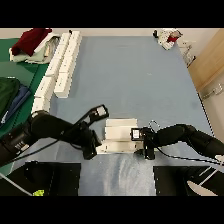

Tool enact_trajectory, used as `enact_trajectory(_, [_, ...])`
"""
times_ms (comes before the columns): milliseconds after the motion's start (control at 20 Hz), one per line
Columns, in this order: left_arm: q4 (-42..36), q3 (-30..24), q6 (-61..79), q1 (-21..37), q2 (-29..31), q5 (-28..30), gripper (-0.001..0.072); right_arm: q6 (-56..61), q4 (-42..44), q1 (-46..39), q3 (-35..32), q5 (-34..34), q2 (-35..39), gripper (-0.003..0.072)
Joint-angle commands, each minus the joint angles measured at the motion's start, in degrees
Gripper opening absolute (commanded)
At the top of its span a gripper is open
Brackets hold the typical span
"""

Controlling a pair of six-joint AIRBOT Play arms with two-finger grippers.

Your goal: Fold the box.

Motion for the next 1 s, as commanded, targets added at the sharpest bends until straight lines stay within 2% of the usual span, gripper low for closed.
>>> enact_trajectory(0, [5.6,-4.7,4.2,-5.6,2.8,0.4,0.0017,0.0,0.0,0.0,0.0,0.0,0.0,0.051])
enact_trajectory(100, [7.7,-5.2,4.4,-6.6,2.8,1.9,0.002,0.0,0.0,0.0,0.0,0.0,0.0,0.051])
enact_trajectory(150, [8.0,-5.2,5.9,-6.2,2.9,1.9,0.0277,0.0,0.0,0.0,0.0,0.0,0.0,0.051])
enact_trajectory(200, [7.9,-5.3,7.0,-5.7,2.9,2.0,0.0573,0.0,0.0,0.0,0.0,0.0,0.0,0.051])
enact_trajectory(250, [7.9,-5.5,8.3,-4.9,2.9,2.1,0.0608,0.0,0.0,0.0,0.0,0.0,0.0,0.051])
enact_trajectory(350, [7.4,-7.1,15.4,-2.0,2.9,3.0,0.0609,0.0,0.0,0.0,0.0,0.0,0.0,0.051])
enact_trajectory(450, [3.6,-10.0,26.0,1.7,2.8,5.9,0.0608,0.0,0.0,0.0,0.0,0.0,0.0,0.051])
enact_trajectory(600, [-2.5,-12.7,32.9,3.8,1.8,13.5,0.0608,0.0,0.0,0.0,0.0,0.0,0.0,0.051])
enact_trajectory(750, [-8.3,-12.7,38.5,3.8,-2.6,16.5,0.0607,0.0,0.0,0.0,0.0,0.0,0.0,0.051])
enact_trajectory(950, [-11.6,-12.3,40.2,3.8,-9.7,17.9,0.0579,0.0,0.0,0.0,0.0,0.0,0.0,0.051])
